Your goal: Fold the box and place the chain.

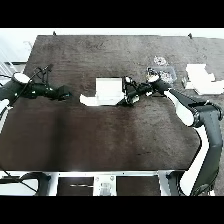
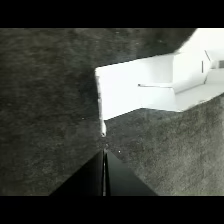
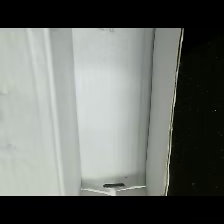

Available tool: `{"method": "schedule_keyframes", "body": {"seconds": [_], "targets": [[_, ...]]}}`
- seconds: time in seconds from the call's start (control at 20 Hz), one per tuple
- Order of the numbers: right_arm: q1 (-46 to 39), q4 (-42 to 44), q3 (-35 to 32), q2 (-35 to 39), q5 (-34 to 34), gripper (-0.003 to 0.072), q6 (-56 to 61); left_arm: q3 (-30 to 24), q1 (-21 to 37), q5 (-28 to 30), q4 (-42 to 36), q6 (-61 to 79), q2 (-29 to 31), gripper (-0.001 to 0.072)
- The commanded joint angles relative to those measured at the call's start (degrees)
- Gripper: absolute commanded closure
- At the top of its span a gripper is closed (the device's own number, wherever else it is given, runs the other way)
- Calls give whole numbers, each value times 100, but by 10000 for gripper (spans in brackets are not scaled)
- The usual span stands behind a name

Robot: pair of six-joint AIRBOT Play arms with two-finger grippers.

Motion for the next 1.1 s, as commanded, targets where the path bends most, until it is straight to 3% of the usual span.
{"method": "schedule_keyframes", "body": {"seconds": [0.0, 0.35, 0.8, 1.05], "targets": [[4, 2, -2, -4, 0, 108, 0, -46, 129, -144, -164, 61, -225, 695], [4, 2, -2, -4, 0, 108, 0, -42, 17, -94, -1110, 535, -1012, 695], [4, 2, -2, -4, 0, 107, 0, -11, -717, 748, -1646, 699, -1574, 695], [4, 2, -2, -4, 0, 108, 0, 518, -922, 551, -1963, 977, -1644, 692]]}}
